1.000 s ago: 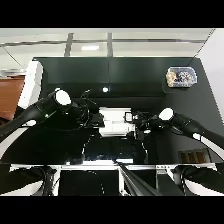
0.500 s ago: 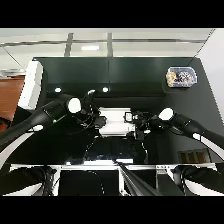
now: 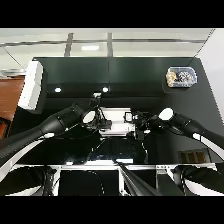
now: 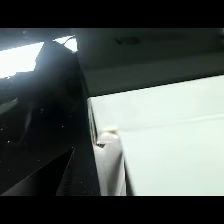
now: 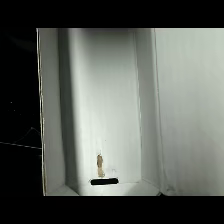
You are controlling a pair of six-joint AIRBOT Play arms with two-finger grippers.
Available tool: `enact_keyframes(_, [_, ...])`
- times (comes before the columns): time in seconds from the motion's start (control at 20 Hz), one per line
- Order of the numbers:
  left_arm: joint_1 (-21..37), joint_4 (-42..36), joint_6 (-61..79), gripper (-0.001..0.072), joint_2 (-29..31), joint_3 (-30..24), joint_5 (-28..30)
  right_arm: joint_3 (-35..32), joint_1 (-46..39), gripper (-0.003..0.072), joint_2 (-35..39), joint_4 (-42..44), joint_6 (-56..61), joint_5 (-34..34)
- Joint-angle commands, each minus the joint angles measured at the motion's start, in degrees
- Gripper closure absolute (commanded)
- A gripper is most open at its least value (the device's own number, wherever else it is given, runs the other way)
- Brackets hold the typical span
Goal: Fold the box and place the chain.
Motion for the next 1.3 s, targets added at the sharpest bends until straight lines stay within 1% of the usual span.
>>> enact_keyframes(0.0, [-1.5, 2.7, -6.6, 0.0343, -1.2, 1.0, -1.5, 0.0, 0.0, 0.0214, 0.0, 0.0, 0.0, 0.1])
enact_keyframes(0.1, [-1.5, 0.7, -7.8, 0.0344, -1.7, 1.0, -1.3, 0.0, 0.0, 0.0214, 0.0, 0.0, 0.0, 0.1])
enact_keyframes(0.15, [-1.5, -0.4, -8.5, 0.0363, -2.0, 1.1, -1.2, 0.0, 0.0, 0.0214, 0.0, 0.0, 0.0, 0.1])
enact_keyframes(0.3, [-1.5, -0.9, -8.8, 0.0364, -2.5, 1.0, -1.5, 0.0, 0.0, 0.0214, 0.0, 0.0, 0.0, 0.1])
enact_keyframes(0.4, [-1.5, -0.9, -8.8, 0.0384, -2.6, 1.1, -1.2, 0.0, 0.0, 0.0214, 0.0, 0.0, 0.0, 0.1])
enact_keyframes(0.45, [-1.5, -0.8, -8.8, 0.0539, -2.6, 1.2, -1.2, 0.0, 0.0, 0.0214, 0.0, 0.0, 0.0, 0.1])
enact_keyframes(0.5, [-1.5, -0.8, -8.7, 0.0636, -2.6, 1.2, -1.2, 0.0, 0.0, 0.0214, 0.0, 0.0, 0.0, 0.1])
enact_keyframes(0.55, [-1.4, -0.8, -8.7, 0.0683, -2.6, 1.4, -1.1, 0.0, 0.0, 0.0214, 0.0, 0.0, 0.0, 0.1])
enact_keyframes(0.75, [-1.4, 0.5, -8.8, 0.0683, -2.6, 2.1, -3.2, 0.0, 0.0, 0.0214, 0.0, 0.0, 0.0, 0.1])
enact_keyframes(0.8, [-1.4, 0.5, -8.8, 0.067, -2.6, 2.1, -3.3, 0.0, 0.0, 0.0214, 0.0, 0.0, 0.0, 0.1])
enact_keyframes(0.85, [-1.4, 0.5, -8.8, 0.0467, -2.6, 2.1, -2.9, 0.0, 0.0, 0.0214, 0.0, 0.0, 0.0, 0.1])
enact_keyframes(0.9, [-1.4, 0.5, -9.0, 0.0293, -2.6, 2.1, -2.8, 0.0, 0.0, 0.0214, 0.0, 0.0, 0.0, 0.1])
enact_keyframes(0.95, [-1.3, 0.6, -9.0, 0.0264, -2.6, 2.1, -2.9, 0.0, 0.0, 0.0214, 0.0, 0.0, 0.0, 0.1])
enact_keyframes(1.25, [-1.0, 2.3, -9.0, 0.0266, -3.7, 2.6, -3.2, 0.0, 0.0, 0.0214, 0.0, 0.0, 0.0, 0.2])
